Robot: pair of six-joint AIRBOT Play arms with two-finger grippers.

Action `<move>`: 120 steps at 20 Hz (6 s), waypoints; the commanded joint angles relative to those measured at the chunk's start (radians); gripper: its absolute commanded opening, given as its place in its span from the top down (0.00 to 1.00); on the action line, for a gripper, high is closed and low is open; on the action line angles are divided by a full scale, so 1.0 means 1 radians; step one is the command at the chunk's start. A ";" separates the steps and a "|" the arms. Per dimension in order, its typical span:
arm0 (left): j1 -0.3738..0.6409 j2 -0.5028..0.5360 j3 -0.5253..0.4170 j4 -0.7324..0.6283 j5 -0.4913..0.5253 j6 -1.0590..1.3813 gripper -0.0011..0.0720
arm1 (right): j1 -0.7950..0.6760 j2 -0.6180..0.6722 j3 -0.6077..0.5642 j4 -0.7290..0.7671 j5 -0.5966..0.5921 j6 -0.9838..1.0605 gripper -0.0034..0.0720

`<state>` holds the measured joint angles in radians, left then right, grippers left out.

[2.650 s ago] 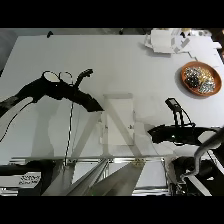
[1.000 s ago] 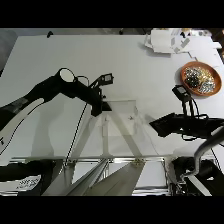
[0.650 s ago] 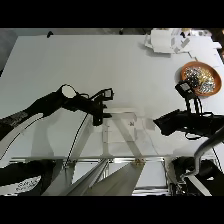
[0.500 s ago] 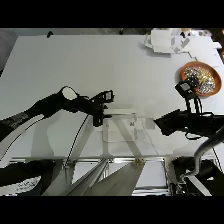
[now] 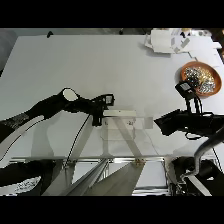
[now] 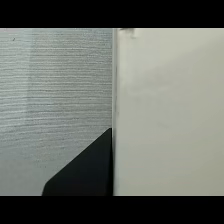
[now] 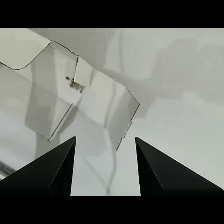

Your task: Fold the box and place the chain.

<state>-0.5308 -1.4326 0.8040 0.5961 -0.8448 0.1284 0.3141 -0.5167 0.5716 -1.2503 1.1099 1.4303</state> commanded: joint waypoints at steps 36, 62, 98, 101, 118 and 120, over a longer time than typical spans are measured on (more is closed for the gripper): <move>-0.001 -0.030 0.000 -0.019 0.018 0.002 0.97 | 0.075 -0.250 -0.100 0.346 -0.022 -1.036 0.66; -0.001 -0.030 0.000 -0.019 0.018 0.002 0.97 | 0.439 -0.328 -0.299 0.095 -0.856 -1.141 0.03; -0.001 -0.030 0.000 -0.019 0.018 0.002 0.97 | 0.070 -0.511 -0.129 0.566 -0.462 -1.570 0.03; -0.001 -0.030 0.000 -0.019 0.018 0.002 0.97 | 0.070 -0.594 -0.078 0.578 -0.402 -1.616 0.03; -0.001 -0.030 0.000 -0.019 0.018 0.002 0.97 | 0.070 -0.714 -0.073 0.608 -0.343 -1.721 0.28; -0.001 -0.030 0.000 -0.020 0.018 0.002 0.97 | 0.070 -0.731 -0.073 0.608 -0.343 -1.722 0.28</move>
<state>-0.5312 -1.4631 0.8036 0.5770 -0.8288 0.1314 0.3843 -1.2289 0.4988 -0.6422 0.7666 -0.2714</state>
